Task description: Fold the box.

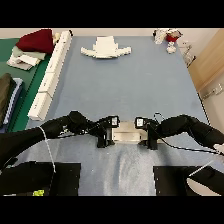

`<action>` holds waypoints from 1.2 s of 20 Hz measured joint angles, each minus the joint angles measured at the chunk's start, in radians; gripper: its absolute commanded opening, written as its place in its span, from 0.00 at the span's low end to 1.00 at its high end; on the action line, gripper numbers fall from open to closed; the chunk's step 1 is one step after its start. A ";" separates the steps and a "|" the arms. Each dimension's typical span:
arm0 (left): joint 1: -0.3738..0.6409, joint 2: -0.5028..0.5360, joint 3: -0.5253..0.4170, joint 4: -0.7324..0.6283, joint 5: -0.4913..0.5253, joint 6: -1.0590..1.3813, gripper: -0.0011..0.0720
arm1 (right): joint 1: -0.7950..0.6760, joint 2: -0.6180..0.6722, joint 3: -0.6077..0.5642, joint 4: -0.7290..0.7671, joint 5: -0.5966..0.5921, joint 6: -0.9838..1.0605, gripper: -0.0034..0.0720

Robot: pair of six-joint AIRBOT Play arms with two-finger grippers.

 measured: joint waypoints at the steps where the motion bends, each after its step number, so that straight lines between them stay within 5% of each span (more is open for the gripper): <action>1: 0.000 0.000 0.000 0.000 0.000 0.000 0.70 | 0.000 0.000 0.000 0.000 0.000 0.000 0.80; 6: 0.000 0.000 0.000 0.009 -0.008 0.000 0.66 | 0.000 0.000 0.000 0.000 0.000 0.000 0.80; 8: 0.000 0.000 0.000 0.015 -0.014 0.000 0.97 | 0.000 0.000 0.000 0.000 0.000 0.000 0.80; 24: -0.018 -0.001 0.001 0.052 0.016 -0.071 0.97 | 0.000 0.000 0.000 0.000 0.000 0.000 0.80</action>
